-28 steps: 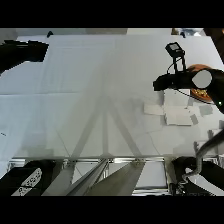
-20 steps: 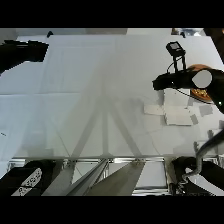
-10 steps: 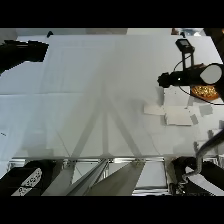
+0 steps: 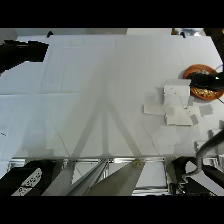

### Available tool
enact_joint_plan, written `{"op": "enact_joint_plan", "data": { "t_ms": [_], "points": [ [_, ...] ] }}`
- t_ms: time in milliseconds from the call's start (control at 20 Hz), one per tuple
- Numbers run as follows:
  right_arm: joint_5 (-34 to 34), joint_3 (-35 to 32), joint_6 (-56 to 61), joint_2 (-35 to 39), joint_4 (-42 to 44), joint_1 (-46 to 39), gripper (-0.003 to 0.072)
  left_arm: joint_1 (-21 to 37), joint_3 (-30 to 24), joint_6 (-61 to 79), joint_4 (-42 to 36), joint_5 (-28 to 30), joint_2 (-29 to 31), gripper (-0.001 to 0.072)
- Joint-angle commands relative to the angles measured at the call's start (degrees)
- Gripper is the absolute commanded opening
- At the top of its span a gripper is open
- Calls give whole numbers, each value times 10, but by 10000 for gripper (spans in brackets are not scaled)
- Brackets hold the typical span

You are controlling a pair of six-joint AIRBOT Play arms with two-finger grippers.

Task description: Fold the box and place the chain.

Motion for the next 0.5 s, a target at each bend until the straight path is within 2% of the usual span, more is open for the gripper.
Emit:
{"op": "enact_joint_plan", "data": {
  "t_ms": [0, 150, 250, 350, 450],
  "points": [
    [70, 25, -44, -13, -38, -113, 376, 0, 0, 0, 0, 0, 0, 697],
    [143, 54, -113, -70, -38, -169, 378, 0, 0, 0, 0, 0, 0, 697],
    [180, 62, -156, -116, -38, -175, 388, 0, 0, 0, 0, -1, 0, 697],
    [174, 62, -212, -153, -37, -168, 408, 0, 0, 0, 0, -1, 0, 697],
    [140, 62, -245, -174, -38, -159, 413, 0, 0, 0, 0, 0, 0, 697]
  ]
}}
